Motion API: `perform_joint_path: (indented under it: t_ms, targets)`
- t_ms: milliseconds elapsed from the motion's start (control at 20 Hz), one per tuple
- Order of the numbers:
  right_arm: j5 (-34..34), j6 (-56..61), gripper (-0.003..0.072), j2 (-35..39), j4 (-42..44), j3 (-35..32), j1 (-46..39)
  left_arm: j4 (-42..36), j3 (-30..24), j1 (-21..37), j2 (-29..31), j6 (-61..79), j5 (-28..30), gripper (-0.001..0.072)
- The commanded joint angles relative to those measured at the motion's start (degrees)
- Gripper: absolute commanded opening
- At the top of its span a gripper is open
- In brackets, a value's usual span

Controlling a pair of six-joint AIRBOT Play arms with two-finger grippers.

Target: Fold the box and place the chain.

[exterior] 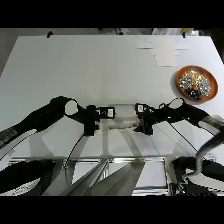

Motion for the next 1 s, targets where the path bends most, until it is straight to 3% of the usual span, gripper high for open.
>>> perform_joint_path:
  t_ms: [0,650,950]
  targets:
    - [0.0,0.0,0.04,0.0,0.0,0.0,0.0,-1.5,-0.3,0.1,-0.4,4.0,4.7,0.0349]
    - [0.0,0.0,0.04,0.0,0.0,0.0,0.0,-3.0,-1.2,0.0,-0.8,9.8,5.6,0.0346]
    - [0.0,0.0,0.04,0.0,0.0,0.0,0.0,-3.1,-1.2,0.0,-0.7,7.4,2.9,0.0344]
